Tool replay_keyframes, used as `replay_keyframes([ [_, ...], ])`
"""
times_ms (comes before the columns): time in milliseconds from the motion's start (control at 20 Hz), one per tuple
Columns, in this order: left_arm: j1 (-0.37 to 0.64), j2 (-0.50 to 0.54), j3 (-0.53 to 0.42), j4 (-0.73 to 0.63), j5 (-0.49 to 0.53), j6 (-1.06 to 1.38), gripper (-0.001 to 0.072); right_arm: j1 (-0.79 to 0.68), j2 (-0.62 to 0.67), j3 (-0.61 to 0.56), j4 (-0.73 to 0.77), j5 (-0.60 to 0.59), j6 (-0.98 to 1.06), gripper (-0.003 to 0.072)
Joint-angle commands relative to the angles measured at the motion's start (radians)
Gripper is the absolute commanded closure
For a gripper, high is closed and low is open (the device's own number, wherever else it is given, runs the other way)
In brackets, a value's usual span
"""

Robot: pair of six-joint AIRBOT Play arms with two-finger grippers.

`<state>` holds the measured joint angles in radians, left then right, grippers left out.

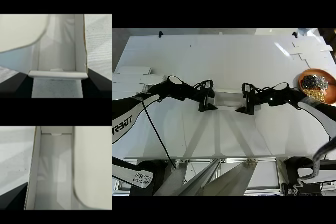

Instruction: Fold the box and place the chain.

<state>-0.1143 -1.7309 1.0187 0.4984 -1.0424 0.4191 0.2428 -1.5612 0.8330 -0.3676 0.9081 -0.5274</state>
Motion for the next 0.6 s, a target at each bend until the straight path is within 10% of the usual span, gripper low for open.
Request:
replay_keyframes([
  [0, 0.0, 0.0, 0.0, 0.0, -0.001, 0.0, 0.0372, -0.013, 0.087, 0.0, -0.071, 0.0, 0.028, 0.0002],
  [500, 0.0, 0.0, 0.0, 0.0, -0.001, 0.0, 0.0372, -0.135, 0.382, 0.0, -0.372, 0.096, 0.431, 0.0106],
  [550, 0.0, 0.0, 0.0, 0.0, -0.001, 0.0, 0.0372, -0.114, 0.391, 0.0, -0.379, 0.127, 0.496, 0.0439],
])
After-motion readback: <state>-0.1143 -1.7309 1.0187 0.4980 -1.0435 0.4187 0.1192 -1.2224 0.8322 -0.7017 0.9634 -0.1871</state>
